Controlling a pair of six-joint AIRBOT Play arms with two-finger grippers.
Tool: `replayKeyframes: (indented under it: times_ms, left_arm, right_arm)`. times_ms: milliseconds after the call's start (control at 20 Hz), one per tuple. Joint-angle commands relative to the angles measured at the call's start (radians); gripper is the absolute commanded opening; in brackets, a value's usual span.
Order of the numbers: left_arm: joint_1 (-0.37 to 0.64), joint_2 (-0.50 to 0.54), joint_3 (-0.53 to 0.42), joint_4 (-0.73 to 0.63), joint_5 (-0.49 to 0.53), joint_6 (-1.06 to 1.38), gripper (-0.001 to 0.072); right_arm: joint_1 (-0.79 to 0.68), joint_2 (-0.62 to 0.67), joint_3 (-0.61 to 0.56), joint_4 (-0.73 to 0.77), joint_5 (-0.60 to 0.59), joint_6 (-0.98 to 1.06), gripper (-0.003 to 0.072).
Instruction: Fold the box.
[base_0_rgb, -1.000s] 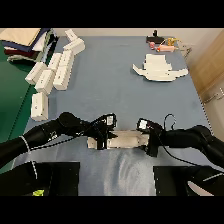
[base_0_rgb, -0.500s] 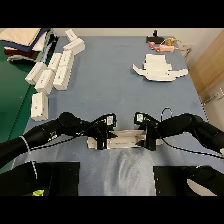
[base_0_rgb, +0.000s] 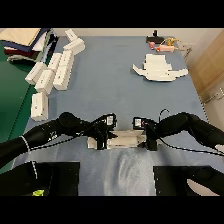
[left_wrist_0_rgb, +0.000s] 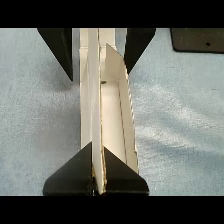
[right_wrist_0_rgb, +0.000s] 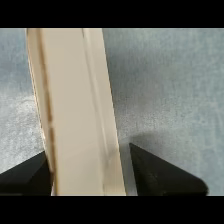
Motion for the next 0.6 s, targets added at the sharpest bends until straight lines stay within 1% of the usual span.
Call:
replayKeyframes:
  times_ms: [0,100,350,550]
  left_arm:
    - [0.000,0.000,0.000,0.000,0.000,0.000,0.0013]
    - [0.000,0.000,0.000,0.000,0.000,0.000,0.0013]
    - [0.000,0.000,0.000,0.000,0.000,0.000,0.0013]
    - [0.000,0.000,0.000,0.000,0.000,0.000,0.0013]
  right_arm:
    - [0.000,-0.015,0.001,0.025,-0.045,-0.022,0.0713]
    - [0.000,-0.014,0.000,0.022,-0.063,-0.005,0.0713]
    - [0.002,-0.016,0.000,0.021,-0.058,-0.006,0.0713]
    - [0.002,-0.036,0.000,0.020,-0.020,-0.007,0.0705]
